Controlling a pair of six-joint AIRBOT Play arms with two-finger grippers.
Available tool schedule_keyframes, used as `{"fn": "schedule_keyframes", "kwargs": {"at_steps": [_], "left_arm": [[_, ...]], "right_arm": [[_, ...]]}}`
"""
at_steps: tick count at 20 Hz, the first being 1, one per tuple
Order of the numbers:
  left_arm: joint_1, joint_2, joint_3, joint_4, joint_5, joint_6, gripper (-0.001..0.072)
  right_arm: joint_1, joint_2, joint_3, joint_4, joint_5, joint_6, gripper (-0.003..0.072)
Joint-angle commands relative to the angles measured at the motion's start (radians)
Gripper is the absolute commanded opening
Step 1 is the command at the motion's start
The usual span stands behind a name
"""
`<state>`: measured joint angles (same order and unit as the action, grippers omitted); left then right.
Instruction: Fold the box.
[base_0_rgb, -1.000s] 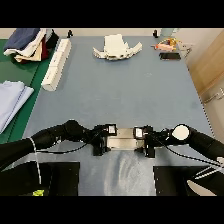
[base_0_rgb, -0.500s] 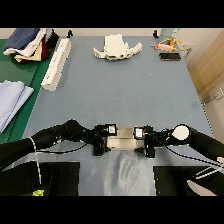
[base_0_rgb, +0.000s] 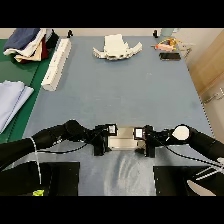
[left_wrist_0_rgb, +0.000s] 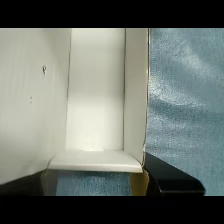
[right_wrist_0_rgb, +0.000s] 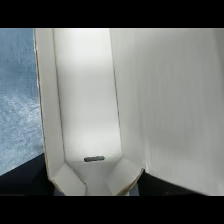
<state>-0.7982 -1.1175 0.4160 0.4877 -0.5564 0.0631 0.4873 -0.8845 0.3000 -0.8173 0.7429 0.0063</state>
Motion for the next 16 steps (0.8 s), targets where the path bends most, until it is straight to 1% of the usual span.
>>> {"fn": "schedule_keyframes", "kwargs": {"at_steps": [1, 4, 8, 12, 16], "left_arm": [[0.0, 0.001, 0.0, 0.002, -0.001, 0.001, 0.0473], [0.0, 0.001, 0.0, 0.002, -0.001, 0.0, 0.0473], [0.0, 0.001, 0.0, 0.002, -0.001, 0.0, 0.0473], [0.0, 0.001, 0.0, 0.002, -0.001, 0.0, 0.0473], [0.0, 0.001, 0.0, 0.002, -0.001, 0.0, 0.0473]], "right_arm": [[0.0, 0.019, 0.001, -0.024, 0.019, 0.002, 0.072], [-0.018, 0.074, 0.001, -0.072, 0.023, 0.034, 0.072], [-0.083, 0.209, 0.001, -0.13, 0.058, 0.135, 0.072], [-0.142, 0.362, 0.001, -0.162, 0.157, 0.294, 0.072], [-0.145, 0.465, 0.001, -0.155, 0.279, 0.34, 0.072]]}}
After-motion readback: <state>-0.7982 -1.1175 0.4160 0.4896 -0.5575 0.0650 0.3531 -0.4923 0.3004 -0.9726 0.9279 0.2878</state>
